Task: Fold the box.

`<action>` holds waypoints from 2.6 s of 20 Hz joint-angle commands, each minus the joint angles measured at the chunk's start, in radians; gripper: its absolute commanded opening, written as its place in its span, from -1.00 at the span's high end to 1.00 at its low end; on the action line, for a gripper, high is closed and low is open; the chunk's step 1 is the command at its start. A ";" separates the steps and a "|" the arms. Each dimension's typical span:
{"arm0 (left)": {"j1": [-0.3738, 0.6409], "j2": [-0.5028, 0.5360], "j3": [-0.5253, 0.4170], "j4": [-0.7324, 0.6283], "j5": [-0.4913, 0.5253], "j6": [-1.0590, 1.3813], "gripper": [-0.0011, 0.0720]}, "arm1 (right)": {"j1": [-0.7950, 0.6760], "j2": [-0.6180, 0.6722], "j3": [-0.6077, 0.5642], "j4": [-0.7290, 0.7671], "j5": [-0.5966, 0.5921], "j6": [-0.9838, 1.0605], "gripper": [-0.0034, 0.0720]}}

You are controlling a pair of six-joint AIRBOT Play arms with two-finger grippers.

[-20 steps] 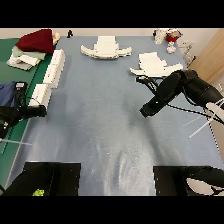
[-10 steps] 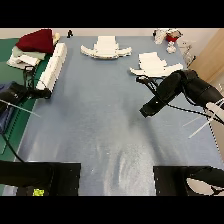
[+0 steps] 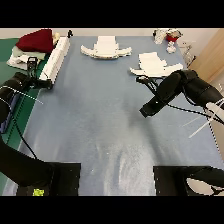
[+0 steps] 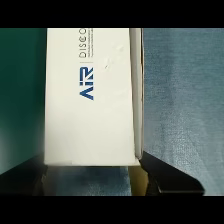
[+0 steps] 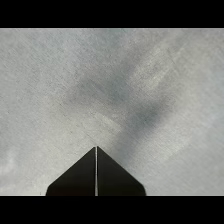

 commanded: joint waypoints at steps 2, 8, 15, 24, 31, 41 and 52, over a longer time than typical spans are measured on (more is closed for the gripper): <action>-0.001 -0.016 0.019 -0.001 -0.014 -0.001 -0.44 | -0.001 0.000 0.001 0.000 0.000 0.000 0.90; -0.001 -0.016 0.019 -0.001 -0.014 -0.001 -0.44 | -0.001 0.000 0.001 0.000 0.000 0.000 0.90; -0.001 -0.056 0.019 0.000 -0.040 -0.005 -0.45 | -0.001 0.000 0.001 0.000 0.000 0.000 0.90; 0.046 0.080 0.020 0.002 -0.113 -0.005 -0.96 | -0.001 0.000 0.001 0.000 0.000 0.000 0.90; 0.072 0.336 0.061 -0.006 -0.381 -0.005 -0.95 | -0.001 0.000 0.001 0.000 0.000 0.000 0.90; -0.223 0.445 0.019 -0.045 -0.800 -0.209 0.93 | -0.001 0.000 0.001 0.000 0.000 0.000 0.90; -0.634 0.445 -0.377 0.071 -0.608 -0.458 0.93 | -0.001 0.000 0.001 0.000 0.000 0.000 0.90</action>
